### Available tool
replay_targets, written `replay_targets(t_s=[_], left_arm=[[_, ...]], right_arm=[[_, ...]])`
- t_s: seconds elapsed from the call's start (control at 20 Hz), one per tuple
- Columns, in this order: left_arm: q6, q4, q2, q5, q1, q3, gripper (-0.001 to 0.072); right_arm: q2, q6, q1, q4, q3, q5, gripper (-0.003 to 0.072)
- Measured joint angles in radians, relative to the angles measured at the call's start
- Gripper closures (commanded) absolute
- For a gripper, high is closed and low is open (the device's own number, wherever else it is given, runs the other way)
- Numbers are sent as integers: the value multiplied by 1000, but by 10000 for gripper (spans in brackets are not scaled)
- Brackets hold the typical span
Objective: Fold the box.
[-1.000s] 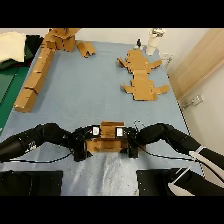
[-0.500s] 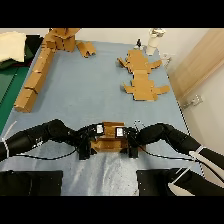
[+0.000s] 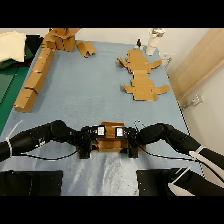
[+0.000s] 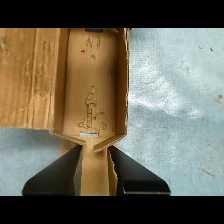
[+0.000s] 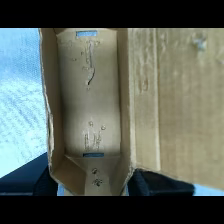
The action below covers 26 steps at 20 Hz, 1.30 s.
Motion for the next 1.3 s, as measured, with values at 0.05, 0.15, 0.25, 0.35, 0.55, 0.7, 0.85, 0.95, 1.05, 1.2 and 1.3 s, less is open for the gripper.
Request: replay_targets(t_s=[0.05, 0.15, 0.25, 0.35, 0.55, 0.7, 0.85, 0.95, 1.05, 1.2, 1.3], left_arm=[[3, 4, -1, 7, -1, 0, 478], [9, 7, -1, 13, -3, 0, 479], [18, 8, -1, 18, -4, 0, 586], [24, 10, -1, 22, -5, 0, 606], [29, 10, -1, 25, -16, 1, 606], [32, 7, -1, 55, -36, 1, 606], [32, 4, -1, 88, -58, 1, 607], [33, -5, -1, 104, -70, 1, 608], [33, -14, -1, 114, -80, 1, 605], [34, -26, -1, 120, -92, 1, 383], [34, -31, -1, 122, -95, 1, 221]], right_arm=[[0, 0, 0, 0, 0, 0, 182], [0, 0, 0, 0, 0, 0, 182], [0, 0, 0, 0, 0, 0, 183], [0, 0, 0, 0, 0, 0, 182], [0, 0, 0, 0, 0, 0, 183], [0, 0, 0, 0, 0, 0, 183], [0, 0, 0, 0, 0, 0, 183], [0, 0, 0, 0, 0, 0, 183], [0, 0, 0, 0, 0, 0, 183], [0, -1, 0, 0, 0, 0, 182], [0, -1, 0, 0, 0, 0, 183]])
